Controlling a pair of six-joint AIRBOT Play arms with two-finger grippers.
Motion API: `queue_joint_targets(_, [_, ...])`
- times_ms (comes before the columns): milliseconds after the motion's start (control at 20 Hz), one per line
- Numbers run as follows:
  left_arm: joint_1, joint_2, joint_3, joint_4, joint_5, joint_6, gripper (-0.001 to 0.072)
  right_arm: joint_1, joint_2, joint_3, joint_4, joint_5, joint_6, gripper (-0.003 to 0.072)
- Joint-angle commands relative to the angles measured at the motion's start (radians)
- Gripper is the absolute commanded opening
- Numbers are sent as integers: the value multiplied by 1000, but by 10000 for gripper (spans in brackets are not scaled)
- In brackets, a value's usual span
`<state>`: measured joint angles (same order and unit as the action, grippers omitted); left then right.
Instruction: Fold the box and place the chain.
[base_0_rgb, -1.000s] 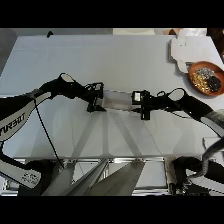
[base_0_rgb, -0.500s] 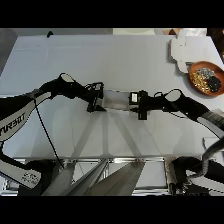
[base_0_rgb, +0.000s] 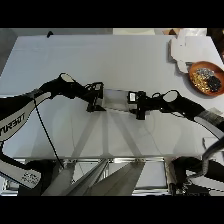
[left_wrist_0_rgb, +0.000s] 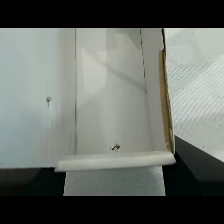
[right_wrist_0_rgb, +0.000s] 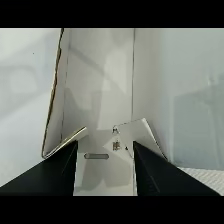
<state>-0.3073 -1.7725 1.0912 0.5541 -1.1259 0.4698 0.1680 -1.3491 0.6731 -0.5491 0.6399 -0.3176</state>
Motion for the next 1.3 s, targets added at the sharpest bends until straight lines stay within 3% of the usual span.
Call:
queue_joint_targets(0, [0,0,0,0,0,1,335,1,-1,0,79,-4,3,354])
queue_joint_targets(50, [0,0,0,0,0,1,335,1,-1,0,79,-2,3,206])
queue_joint_targets(100, [0,0,0,0,0,1,335,1,-1,0,75,0,3,6])
queue_joint_targets(350, [0,0,0,1,0,1,335,1,30,0,75,47,4,12])
queue_joint_targets(550, [0,0,0,0,0,1,335,1,164,0,53,51,60,12])
queue_joint_targets(650, [0,0,0,0,0,1,335,1,248,0,-56,64,146,11])
queue_joint_targets(950, [0,0,0,0,0,1,335,-113,477,0,-489,89,887,12])
queue_joint_targets(1150, [0,0,0,0,0,1,335,-295,485,-3,-603,268,1359,11])
queue_joint_targets(1250, [0,0,0,0,0,1,335,-346,485,-28,-602,310,1499,7])
